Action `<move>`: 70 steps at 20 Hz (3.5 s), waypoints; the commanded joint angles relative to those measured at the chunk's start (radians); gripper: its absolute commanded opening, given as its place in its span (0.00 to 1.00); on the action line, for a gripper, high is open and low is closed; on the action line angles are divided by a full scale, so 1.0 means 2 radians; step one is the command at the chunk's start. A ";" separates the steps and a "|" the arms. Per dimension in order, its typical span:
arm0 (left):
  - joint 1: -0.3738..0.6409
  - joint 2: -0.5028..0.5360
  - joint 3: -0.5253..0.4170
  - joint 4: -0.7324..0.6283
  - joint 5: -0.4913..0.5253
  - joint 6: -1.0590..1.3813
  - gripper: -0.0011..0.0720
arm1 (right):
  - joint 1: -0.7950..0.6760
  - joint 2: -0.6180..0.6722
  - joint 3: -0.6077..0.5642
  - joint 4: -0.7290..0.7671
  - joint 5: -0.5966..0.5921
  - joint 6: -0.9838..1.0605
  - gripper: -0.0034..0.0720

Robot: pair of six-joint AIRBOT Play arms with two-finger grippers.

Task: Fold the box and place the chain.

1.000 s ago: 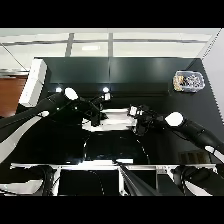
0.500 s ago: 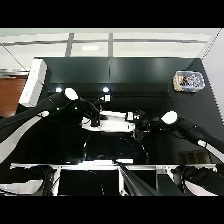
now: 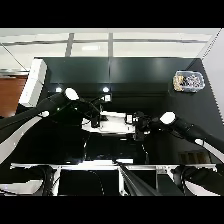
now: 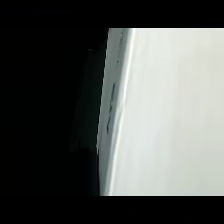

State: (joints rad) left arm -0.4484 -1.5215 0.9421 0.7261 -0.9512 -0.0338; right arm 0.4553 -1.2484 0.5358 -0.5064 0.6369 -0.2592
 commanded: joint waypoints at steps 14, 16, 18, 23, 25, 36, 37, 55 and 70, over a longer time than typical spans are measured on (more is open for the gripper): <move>0.000 0.000 0.000 -0.001 -0.014 -0.002 0.05 | -0.011 -0.005 0.000 -0.009 0.009 0.012 0.98; 0.000 0.000 0.000 -0.001 -0.013 -0.002 0.05 | -0.012 -0.005 0.000 -0.009 0.009 0.011 0.98; 0.000 0.000 0.000 -0.001 -0.013 -0.002 0.05 | -0.012 -0.005 0.001 -0.009 0.009 0.011 0.98; 0.000 0.000 0.000 -0.001 -0.014 -0.002 0.05 | -0.012 -0.005 0.001 -0.009 0.009 0.012 0.98; 0.000 0.000 0.000 -0.001 -0.017 -0.002 0.06 | -0.010 -0.005 0.000 -0.010 0.008 0.012 0.67; 0.035 0.146 0.000 0.145 -0.065 -0.200 0.97 | -0.008 -0.005 0.000 -0.015 0.008 0.012 0.67; 0.036 0.163 0.000 0.173 -0.089 -0.246 0.94 | -0.008 -0.005 0.000 -0.015 0.009 0.012 0.67; 0.032 0.161 -0.123 -0.170 0.178 -0.123 0.05 | -0.008 -0.005 0.000 -0.014 0.009 0.012 0.30; 0.042 0.063 -0.072 -0.059 0.023 -0.144 0.05 | -0.008 -0.005 0.000 -0.014 0.009 0.012 0.30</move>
State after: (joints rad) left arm -0.3767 -1.4055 0.7719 0.5705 -0.8703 -0.3168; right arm 0.4381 -1.2568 0.5358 -0.5381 0.6579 -0.2390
